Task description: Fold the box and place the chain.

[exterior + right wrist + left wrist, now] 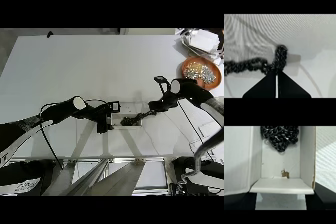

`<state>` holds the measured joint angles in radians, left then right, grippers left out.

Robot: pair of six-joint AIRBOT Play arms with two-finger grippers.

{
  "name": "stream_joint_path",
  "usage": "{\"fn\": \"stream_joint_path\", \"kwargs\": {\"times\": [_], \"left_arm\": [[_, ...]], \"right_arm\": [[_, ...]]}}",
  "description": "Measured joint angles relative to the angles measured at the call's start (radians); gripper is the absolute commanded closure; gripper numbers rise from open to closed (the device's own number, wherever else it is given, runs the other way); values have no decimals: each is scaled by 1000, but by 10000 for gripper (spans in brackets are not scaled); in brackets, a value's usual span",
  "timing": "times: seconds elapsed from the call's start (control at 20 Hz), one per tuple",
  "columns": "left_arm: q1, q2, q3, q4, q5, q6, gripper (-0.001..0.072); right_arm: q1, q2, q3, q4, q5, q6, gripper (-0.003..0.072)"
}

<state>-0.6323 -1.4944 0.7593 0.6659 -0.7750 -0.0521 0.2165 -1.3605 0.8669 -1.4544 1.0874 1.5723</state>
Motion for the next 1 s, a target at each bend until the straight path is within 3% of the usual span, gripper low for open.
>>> {"fn": "stream_joint_path", "kwargs": {"times": [0.45,1.0], "left_arm": [[0,0,0,0,0,0,394],[0,0,0,0,0,0,394]], "right_arm": [[0,283,0,61,33,-90,671],[0,667,0,525,-45,-368,671]]}}
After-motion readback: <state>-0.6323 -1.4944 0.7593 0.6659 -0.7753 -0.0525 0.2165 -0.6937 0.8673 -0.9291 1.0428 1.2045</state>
